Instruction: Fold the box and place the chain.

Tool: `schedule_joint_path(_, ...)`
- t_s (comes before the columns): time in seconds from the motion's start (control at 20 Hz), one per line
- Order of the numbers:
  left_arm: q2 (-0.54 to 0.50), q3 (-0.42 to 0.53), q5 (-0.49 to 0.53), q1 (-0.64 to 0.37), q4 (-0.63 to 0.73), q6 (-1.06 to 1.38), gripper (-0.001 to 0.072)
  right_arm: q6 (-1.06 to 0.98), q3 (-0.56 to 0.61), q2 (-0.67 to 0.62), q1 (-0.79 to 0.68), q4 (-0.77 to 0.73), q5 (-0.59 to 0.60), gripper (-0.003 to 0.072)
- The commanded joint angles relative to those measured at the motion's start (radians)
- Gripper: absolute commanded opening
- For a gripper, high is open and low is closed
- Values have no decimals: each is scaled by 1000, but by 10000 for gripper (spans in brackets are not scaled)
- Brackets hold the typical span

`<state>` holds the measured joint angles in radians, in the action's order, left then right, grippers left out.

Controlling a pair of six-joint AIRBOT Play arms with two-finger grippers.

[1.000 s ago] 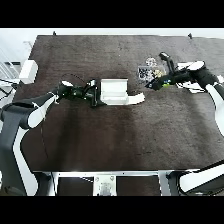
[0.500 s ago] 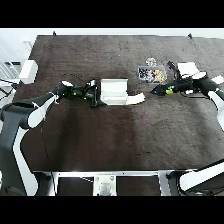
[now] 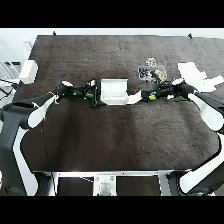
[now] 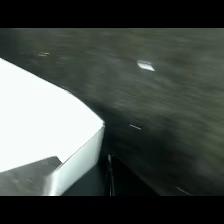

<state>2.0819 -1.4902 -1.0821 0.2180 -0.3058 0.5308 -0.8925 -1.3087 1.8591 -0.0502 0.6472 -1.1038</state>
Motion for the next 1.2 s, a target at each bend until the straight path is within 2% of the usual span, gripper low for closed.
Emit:
schedule_joint_path(0.0, -1, 0, 0, -1, 0, 0, 279, 6, -16, 6, 48, -60, -8, 15)
schedule_joint_path(0.3, -1, 0, 0, -1, 0, 0, 279, 3, -40, -51, 40, -64, -43, 18)
schedule_joint_path(0.35, -1, 0, 0, -1, 0, 0, 279, 3, -40, -57, 40, -64, -48, 128)
schedule_joint_path(0.4, -1, 0, 0, -1, 0, 0, 279, 2, -40, -60, 40, -68, -53, 323)
schedule_joint_path(0.45, -1, 0, 0, -1, 0, 0, 279, 2, -40, -62, 40, -80, -60, 392)
schedule_joint_path(0.6, -1, 0, 0, -1, 0, 0, 279, 3, -40, -63, 43, -148, -60, 392)
schedule_joint_path(0.95, -1, 0, 0, -1, 0, 0, 279, -28, -38, -61, 69, -149, -56, 393)
schedule_joint_path(1.05, -1, 0, 0, -1, 0, 0, 280, -47, -43, -61, 76, -130, -56, 393)
schedule_joint_path(1.15, -1, 0, 0, -1, 0, 0, 280, -97, -64, -61, 90, -50, -56, 393)
